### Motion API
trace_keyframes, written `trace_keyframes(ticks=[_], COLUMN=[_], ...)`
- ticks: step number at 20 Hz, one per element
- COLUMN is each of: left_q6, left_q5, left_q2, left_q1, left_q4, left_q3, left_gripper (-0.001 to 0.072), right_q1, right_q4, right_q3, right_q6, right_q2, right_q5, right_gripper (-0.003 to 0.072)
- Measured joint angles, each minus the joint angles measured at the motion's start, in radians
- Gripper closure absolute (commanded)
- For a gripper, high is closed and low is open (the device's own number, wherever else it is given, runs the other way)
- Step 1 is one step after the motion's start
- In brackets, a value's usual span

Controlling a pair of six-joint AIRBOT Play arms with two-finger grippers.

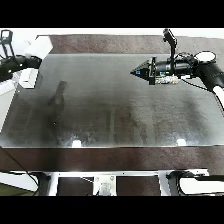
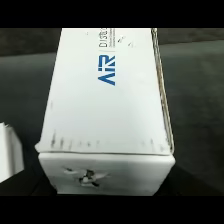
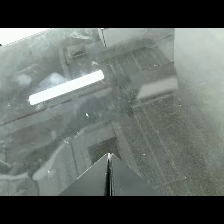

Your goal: Fold the box and place the chain.

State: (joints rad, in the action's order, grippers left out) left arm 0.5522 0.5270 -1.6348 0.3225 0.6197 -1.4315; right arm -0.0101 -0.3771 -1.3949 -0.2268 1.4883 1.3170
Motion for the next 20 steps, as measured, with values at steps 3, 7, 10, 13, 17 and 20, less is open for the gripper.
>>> trace_keyframes(ticks=[3, 7, 10, 13, 17, 20], left_q6=[0.049, 0.072, 0.082, 0.080, 0.060, 0.037], left_q5=[-0.035, -0.060, -0.082, -0.106, -0.135, -0.132], left_q2=[-0.001, -0.001, -0.001, -0.001, -0.001, -0.003], left_q1=[0.048, 0.099, 0.116, 0.127, 0.129, 0.129], left_q4=[0.047, 0.082, 0.105, 0.114, 0.121, 0.124], left_q3=[0.033, 0.059, 0.087, 0.113, 0.136, 0.142], left_gripper=[0.0693, 0.0694, 0.0693, 0.0692, 0.0327, -0.0011], right_q1=[0.000, 0.000, 0.000, 0.000, 0.000, 0.000], right_q4=[0.000, 0.000, 0.000, 0.002, 0.015, 0.023], right_q3=[0.000, 0.000, 0.000, 0.000, 0.000, 0.000], right_q6=[-0.001, -0.002, -0.003, -0.005, -0.007, -0.008], right_q2=[0.000, 0.000, 0.000, 0.000, 0.000, 0.000], right_q5=[0.000, 0.000, 0.000, -0.001, -0.001, -0.001], right_gripper=[0.0678, 0.0678, 0.0678, 0.0678, 0.0677, 0.0661])
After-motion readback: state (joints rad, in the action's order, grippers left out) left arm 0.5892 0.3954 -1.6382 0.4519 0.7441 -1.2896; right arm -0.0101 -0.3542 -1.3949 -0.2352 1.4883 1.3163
